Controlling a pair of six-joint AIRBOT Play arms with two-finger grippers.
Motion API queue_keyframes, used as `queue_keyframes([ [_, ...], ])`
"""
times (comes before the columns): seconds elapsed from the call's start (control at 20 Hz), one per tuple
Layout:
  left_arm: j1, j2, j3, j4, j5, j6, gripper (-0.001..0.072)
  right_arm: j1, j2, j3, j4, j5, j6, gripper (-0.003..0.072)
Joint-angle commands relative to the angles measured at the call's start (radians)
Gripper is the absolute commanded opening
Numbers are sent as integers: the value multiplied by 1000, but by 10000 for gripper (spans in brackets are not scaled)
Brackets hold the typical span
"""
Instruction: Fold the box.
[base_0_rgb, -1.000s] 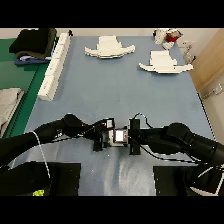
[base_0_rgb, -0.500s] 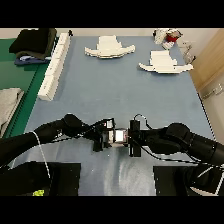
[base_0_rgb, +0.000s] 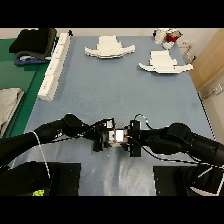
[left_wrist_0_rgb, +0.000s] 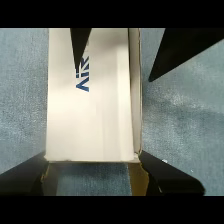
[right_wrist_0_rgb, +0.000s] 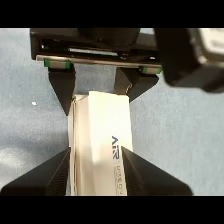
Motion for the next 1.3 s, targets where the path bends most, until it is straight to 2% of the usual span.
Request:
queue_keyframes([
  [0.0,0,0,1,0,0,0,540,-1,40,1,49,1,9,497],
  [0.15,0,0,1,0,0,0,540,-1,118,1,106,20,177,490],
  [0.2,0,0,1,0,0,0,540,-1,139,-1,110,34,261,466],
  [0.25,0,0,1,0,0,0,541,-1,153,-8,117,53,329,391],
  [0.3,0,0,1,0,0,0,541,-1,166,-29,135,87,392,283],
  [0.35,0,0,1,0,0,0,540,-1,177,-63,161,137,435,123],
  [0.45,0,0,1,0,0,0,540,2,204,-171,283,307,454,13],
  [0.6,0,0,1,0,0,0,540,26,203,-273,342,467,518,6],
  [1.25,0,0,1,0,0,0,541,33,113,-328,339,446,532,4],
])
